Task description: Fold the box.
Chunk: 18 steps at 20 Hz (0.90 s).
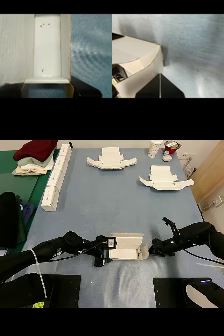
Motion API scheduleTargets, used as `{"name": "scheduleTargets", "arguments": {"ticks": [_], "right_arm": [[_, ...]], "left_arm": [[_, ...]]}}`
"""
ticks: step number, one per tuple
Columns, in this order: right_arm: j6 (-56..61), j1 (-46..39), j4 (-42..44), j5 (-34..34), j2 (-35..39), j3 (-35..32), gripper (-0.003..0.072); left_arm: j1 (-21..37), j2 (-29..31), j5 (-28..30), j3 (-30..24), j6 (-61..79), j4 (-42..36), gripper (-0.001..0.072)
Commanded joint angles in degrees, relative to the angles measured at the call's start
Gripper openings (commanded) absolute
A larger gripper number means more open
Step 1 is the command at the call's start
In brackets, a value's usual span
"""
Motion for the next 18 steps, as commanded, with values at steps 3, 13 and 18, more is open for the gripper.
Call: {"name": "scheduleTargets", "arguments": {"ticks": [3,13,18], "right_arm": [[0.28,1.44,0.02,-0.26,3.82,0.9,0.0331],[4.59,14.71,-3.89,10.38,4.09,1.49,0.0361],[28.2,28.3,-21.73,15.43,4.09,5.97,0.036]], "left_arm": [[0.0,0.04,0.02,0.02,0.0,0.02,0.0443],[0.0,0.04,0.02,0.02,0.0,0.0,0.0443],[0.0,0.04,0.0,0.02,0.0,0.02,0.0443]]}}
